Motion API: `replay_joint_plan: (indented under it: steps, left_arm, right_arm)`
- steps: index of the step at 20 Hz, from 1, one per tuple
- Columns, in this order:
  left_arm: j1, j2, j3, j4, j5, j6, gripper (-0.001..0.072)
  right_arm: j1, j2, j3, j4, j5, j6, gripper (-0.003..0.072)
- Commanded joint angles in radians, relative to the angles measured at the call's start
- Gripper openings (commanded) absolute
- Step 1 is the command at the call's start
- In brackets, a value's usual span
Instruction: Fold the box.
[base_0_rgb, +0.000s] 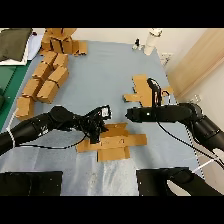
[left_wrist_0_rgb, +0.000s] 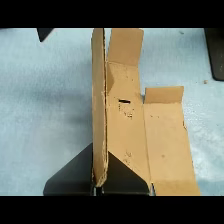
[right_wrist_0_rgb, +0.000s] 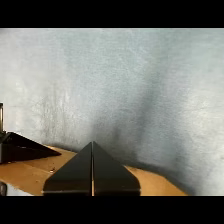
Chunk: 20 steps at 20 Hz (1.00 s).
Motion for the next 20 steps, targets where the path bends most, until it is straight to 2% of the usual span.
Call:
replay_joint_plan:
  steps: [1,9,20]
  left_arm:
    - [0.0,0.002,-0.023,0.006,0.019,-0.029,0.0013]
    - [-0.048,-0.006,-0.048,0.003,0.038,-0.049,0.0013]
    - [-0.054,0.023,-0.049,0.003,-0.028,-0.075,0.0012]
  right_arm:
    - [0.0,0.001,0.0,-0.006,0.025,0.0,0.0004]
    - [0.0,0.001,0.0,-0.006,0.024,-0.003,0.0004]
    - [0.0,0.001,0.0,-0.006,0.019,-0.003,0.0003]
